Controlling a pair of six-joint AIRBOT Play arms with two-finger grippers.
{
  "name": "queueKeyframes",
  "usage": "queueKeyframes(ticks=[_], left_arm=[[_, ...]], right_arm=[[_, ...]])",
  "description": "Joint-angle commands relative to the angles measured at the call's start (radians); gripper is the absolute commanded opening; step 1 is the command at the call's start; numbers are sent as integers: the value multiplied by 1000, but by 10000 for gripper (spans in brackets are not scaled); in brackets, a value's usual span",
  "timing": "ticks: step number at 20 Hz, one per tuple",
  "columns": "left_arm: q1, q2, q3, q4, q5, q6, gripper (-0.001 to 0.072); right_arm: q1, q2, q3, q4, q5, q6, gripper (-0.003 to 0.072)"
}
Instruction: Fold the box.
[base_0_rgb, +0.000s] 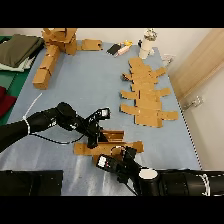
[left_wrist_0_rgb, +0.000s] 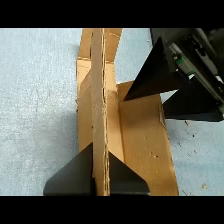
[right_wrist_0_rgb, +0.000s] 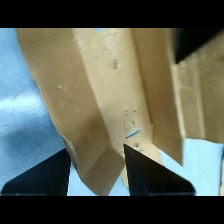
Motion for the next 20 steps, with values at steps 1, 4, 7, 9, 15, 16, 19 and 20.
queueKeyframes(ticks=[1, 4, 7, 9, 15, 16, 19, 20], left_arm=[[1, 0, 0, 0, 0, 0, 13], [1, 0, 0, 0, 0, 0, 12], [1, 0, 0, 0, 0, 0, 13], [1, 0, 0, 0, 0, 0, 13], [1, 0, 0, 0, 0, 0, 13], [1, 0, 0, 0, 0, 0, 12], [1, 0, 0, 0, 0, 0, 12], [1, 0, 0, 0, 0, 0, 13]], right_arm=[[1, 11, 19, -31, -22, 58, 471], [2, 16, 40, -30, -21, 56, 474], [1, 16, 42, -77, -36, 44, 697], [-1, 31, 42, -77, -39, -7, 720], [-90, 180, -72, -96, 60, -46, 720], [-101, 224, -92, -99, 84, -50, 720], [-139, 329, -138, -95, 118, -112, 720], [-159, 346, -152, -84, 142, -142, 720]])
